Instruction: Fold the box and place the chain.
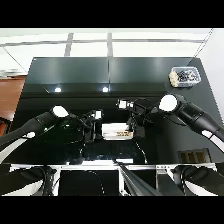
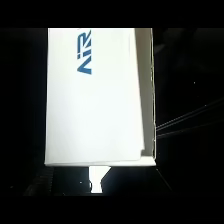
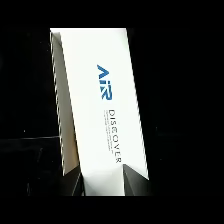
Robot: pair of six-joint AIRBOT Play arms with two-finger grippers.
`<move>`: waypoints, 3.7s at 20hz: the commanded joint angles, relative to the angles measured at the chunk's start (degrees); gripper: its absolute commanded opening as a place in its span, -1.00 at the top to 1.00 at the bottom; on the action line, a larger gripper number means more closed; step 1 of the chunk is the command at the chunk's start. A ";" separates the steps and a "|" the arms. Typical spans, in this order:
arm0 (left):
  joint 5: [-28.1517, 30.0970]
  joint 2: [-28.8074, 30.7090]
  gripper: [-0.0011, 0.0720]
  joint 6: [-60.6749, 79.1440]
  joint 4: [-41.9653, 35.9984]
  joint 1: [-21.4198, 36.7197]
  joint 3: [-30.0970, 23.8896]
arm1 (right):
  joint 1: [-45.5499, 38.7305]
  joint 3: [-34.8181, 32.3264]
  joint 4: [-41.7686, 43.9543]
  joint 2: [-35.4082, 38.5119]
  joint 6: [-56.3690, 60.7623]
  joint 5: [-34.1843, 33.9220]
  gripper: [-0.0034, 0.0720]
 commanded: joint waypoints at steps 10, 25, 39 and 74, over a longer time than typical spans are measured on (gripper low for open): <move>0.04 -0.02 -0.12 -0.04 0.00 0.00 0.00 | 0.04 -0.68 0.02 -0.02 0.00 2.43 -0.09; 0.26 -0.02 -0.12 -0.04 0.02 0.00 0.00 | 0.02 -0.63 0.15 0.83 5.16 5.62 -0.09; 0.28 -0.02 -0.12 -0.04 0.02 0.00 0.00 | 0.04 -1.88 0.02 0.66 5.81 5.14 -0.08; 4.79 -0.02 -0.13 -0.04 -0.04 0.00 0.00 | -7.13 -11.32 21.77 -3.50 45.48 -10.12 0.88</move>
